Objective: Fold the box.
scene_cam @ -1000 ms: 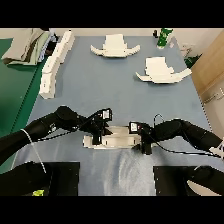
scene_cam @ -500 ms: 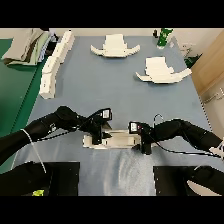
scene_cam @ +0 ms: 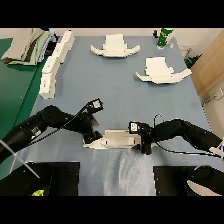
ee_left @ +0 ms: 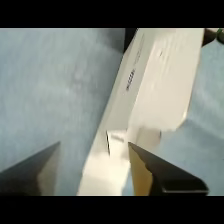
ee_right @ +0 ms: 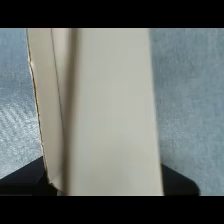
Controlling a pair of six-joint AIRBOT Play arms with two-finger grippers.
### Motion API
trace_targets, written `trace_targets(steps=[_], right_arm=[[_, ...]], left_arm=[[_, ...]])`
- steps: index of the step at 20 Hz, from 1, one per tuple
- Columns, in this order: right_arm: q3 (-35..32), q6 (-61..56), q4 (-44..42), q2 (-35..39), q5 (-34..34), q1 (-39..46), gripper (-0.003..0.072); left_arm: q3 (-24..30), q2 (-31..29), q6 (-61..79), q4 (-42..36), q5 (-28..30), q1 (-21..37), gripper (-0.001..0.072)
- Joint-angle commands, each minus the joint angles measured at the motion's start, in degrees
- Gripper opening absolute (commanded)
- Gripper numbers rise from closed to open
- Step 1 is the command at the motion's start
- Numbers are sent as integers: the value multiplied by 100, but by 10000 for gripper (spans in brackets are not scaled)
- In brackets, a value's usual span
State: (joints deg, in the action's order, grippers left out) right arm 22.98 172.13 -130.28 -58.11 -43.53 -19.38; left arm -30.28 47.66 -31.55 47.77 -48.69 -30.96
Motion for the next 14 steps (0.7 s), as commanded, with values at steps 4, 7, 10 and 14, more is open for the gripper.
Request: trace_targets(steps=[4,7,10,14], right_arm=[[0,0,2,-2,0,-2,522],[0,2,2,-2,0,-2,523],[0,2,2,-2,0,-2,522],[0,0,2,-2,0,-2,523]], left_arm=[[7,-1062,-3790,424,-1976,136,14],[4,-925,-4142,-999,-1182,-485,14],[2,-483,-4533,-1204,348,-1298,15],[-44,608,-5200,-1200,1902,-1943,14]])
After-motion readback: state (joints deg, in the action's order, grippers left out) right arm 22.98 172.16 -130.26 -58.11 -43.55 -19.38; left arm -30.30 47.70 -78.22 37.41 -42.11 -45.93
